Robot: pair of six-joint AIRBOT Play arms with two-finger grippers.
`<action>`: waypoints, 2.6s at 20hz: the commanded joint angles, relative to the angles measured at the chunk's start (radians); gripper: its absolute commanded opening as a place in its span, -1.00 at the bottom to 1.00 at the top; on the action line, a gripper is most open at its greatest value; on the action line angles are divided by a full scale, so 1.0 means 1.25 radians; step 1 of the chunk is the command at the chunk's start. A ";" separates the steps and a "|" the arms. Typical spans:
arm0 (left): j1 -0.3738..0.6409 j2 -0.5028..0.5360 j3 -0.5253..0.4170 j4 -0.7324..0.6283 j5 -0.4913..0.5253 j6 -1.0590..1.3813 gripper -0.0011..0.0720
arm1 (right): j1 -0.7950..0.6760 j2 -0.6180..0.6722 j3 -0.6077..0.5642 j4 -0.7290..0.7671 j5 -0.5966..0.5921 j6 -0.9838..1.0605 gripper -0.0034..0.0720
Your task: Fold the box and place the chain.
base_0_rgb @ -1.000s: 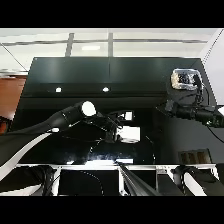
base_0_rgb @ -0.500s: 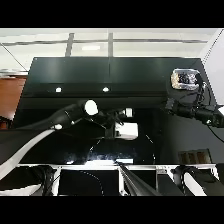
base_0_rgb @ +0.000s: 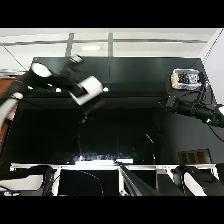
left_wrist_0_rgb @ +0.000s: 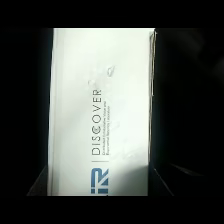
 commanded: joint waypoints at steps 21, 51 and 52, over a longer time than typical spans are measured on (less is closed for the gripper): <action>0.303 -0.247 0.695 0.311 -0.432 -0.446 0.95 | 0.001 0.008 0.012 0.031 0.045 -0.067 -0.80; -0.056 0.906 -0.654 0.070 0.248 -0.428 -0.07 | 0.023 0.211 -0.096 -0.217 -0.176 -0.089 -0.80; -0.056 0.906 -0.654 0.070 0.248 -0.428 -0.07 | 0.023 0.211 -0.096 -0.217 -0.176 -0.089 -0.80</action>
